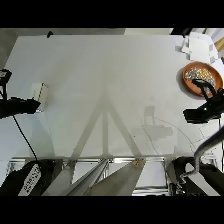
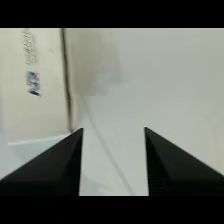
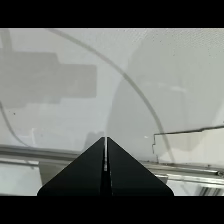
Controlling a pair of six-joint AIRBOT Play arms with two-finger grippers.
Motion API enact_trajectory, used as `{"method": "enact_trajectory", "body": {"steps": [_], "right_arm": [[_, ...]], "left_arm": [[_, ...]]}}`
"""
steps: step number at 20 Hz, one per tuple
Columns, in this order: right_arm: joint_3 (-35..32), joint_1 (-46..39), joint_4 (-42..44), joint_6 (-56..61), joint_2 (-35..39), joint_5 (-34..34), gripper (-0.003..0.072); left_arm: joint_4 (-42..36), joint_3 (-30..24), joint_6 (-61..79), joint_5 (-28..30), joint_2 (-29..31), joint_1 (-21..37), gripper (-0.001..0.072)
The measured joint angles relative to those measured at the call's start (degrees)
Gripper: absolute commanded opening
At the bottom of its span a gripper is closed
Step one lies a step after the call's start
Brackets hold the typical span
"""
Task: Fold the box and place the chain.
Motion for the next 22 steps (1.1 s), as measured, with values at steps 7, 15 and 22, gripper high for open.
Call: {"method": "enact_trajectory", "body": {"steps": [7,15,22], "right_arm": [[0.0,-0.02,0.0,0.0,-0.02,0.0,0.0018],[0.0,0.0,0.0,0.0,-0.02,0.0,0.0018],[0.0,0.0,0.0,0.02,-0.02,0.0,0.0018]], "left_arm": [[-0.5,-0.39,-9.42,-8.92,0.81,-1.68,0.0001],[2.23,-0.7,-16.48,-12.48,-0.28,-5.25,0.0001],[4.09,-0.7,-21.4,-14.05,-0.33,-10.1,0.0012]]}}
